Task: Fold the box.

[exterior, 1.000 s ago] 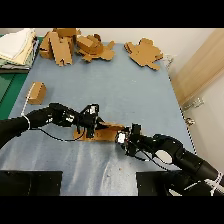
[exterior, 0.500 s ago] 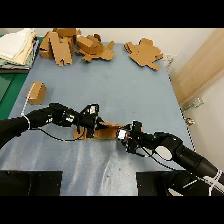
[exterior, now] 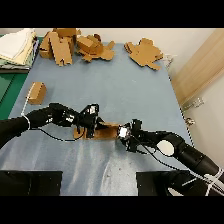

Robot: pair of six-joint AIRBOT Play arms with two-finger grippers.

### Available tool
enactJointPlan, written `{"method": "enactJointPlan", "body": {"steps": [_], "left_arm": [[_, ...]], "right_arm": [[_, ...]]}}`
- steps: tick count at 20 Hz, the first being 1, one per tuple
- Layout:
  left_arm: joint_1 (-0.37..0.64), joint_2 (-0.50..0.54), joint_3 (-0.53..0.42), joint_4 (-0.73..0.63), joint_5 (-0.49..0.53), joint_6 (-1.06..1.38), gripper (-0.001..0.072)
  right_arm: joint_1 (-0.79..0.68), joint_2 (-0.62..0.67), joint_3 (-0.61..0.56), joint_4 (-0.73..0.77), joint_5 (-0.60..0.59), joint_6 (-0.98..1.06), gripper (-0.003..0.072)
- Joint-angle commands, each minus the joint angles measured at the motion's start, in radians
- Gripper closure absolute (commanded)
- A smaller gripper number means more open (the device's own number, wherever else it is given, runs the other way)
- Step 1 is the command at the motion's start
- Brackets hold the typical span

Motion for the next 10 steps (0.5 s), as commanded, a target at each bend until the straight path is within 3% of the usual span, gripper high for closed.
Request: {"method": "enactJointPlan", "body": {"steps": [1, 6, 10], "left_arm": [[0.0, -0.001, -0.001, 0.0, 0.0, 0.0, 0.0696], [0.0, -0.001, -0.001, 0.0, 0.0, 0.0, 0.0696], [0.0, -0.001, -0.001, 0.0, 0.0, -0.003, 0.0696]], "right_arm": [[-0.002, -0.021, 0.006, 0.024, 0.014, -0.038, 0.0158], [-0.002, -0.092, 0.053, 0.035, 0.021, -0.085, 0.0157], [-0.002, -0.09, 0.073, 0.035, 0.095, -0.085, 0.0157]]}}
